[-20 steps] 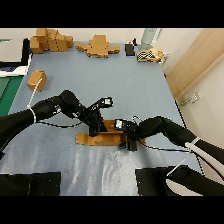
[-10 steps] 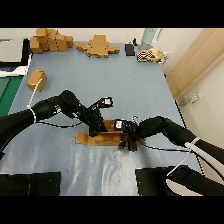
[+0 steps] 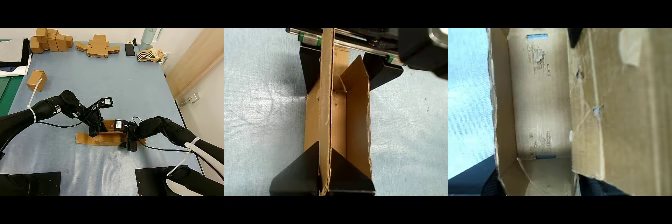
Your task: Fold the box.
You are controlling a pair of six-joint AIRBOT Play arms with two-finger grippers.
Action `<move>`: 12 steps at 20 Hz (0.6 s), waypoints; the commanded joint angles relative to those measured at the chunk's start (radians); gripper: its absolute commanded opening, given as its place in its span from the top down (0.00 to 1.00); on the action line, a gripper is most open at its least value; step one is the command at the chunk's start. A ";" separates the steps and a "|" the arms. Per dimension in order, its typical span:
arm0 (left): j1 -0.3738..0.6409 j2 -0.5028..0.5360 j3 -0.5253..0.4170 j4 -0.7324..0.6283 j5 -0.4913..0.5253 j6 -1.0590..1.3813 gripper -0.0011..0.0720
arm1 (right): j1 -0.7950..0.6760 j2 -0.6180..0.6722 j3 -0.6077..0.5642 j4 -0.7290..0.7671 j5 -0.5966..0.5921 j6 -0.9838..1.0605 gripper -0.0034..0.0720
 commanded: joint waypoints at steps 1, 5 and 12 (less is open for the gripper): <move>0.000 0.000 0.000 0.000 0.000 0.000 0.97 | 0.001 -0.001 0.000 0.002 0.003 0.001 0.18; 0.000 0.000 0.000 -0.005 0.022 0.000 0.97 | 0.000 -0.001 0.000 0.001 0.003 0.001 0.19; 0.000 0.000 0.000 -0.007 0.023 0.000 0.97 | 0.000 -0.001 0.000 0.002 0.003 0.001 0.30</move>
